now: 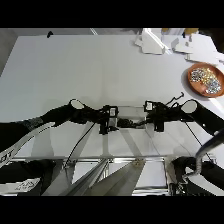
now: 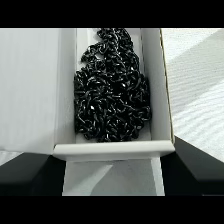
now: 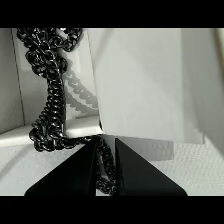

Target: Fold the box and place the chain.

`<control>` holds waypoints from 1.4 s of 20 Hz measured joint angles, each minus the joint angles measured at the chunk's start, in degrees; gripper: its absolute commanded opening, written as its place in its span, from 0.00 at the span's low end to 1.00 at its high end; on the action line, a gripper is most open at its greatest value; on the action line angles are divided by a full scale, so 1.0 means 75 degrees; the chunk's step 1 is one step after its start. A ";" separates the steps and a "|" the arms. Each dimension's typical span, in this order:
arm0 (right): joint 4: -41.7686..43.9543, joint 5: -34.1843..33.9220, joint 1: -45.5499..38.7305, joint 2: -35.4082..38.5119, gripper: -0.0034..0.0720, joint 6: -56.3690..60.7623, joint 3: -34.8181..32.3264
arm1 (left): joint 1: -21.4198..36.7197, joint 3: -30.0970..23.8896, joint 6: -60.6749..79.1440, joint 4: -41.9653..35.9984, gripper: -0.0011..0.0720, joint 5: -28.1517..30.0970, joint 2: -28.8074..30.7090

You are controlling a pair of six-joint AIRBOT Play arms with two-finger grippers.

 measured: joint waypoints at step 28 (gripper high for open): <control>-0.1186 0.0746 0.0000 0.1533 0.30 0.0874 -0.0099 | 0.0000 0.0000 0.0000 -0.0003 0.20 0.0000 0.0000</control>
